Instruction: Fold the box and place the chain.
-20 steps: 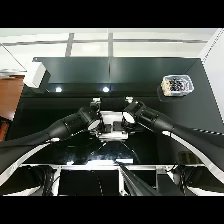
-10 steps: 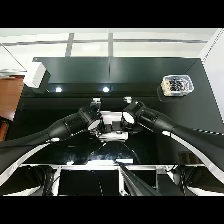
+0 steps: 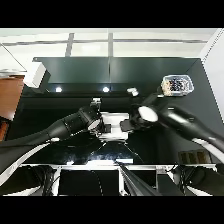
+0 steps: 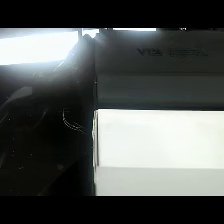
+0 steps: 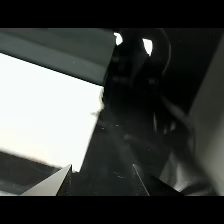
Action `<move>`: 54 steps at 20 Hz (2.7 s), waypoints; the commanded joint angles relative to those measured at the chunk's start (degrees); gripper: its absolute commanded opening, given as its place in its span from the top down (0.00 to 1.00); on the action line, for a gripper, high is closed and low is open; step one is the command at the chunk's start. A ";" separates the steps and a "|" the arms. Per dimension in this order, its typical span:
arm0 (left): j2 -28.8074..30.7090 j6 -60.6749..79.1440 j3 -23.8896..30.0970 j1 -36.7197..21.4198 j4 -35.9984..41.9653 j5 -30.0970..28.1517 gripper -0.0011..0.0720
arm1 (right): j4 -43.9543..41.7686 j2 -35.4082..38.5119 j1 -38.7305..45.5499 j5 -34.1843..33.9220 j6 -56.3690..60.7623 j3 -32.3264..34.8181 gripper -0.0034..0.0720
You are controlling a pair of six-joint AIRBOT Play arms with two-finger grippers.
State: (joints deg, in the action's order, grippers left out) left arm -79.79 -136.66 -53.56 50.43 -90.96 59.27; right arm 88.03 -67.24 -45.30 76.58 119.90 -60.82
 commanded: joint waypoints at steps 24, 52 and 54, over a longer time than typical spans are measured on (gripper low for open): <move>-0.02 -0.04 0.00 -0.02 -0.09 1.27 0.94 | 0.20 -29.09 53.48 -25.83 -24.72 -20.59 0.19; -0.02 -0.02 0.00 -0.02 -0.13 1.40 0.94 | -3.30 -18.36 52.33 -7.72 -34.23 -30.47 0.91; -0.02 -0.02 0.00 0.02 -0.11 1.44 0.94 | -6.86 -13.05 52.30 -5.88 -37.16 -30.47 0.91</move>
State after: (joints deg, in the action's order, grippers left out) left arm -79.79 -136.70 -53.56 50.43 -91.07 60.69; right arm 85.08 -86.65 7.01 67.48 86.24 -91.02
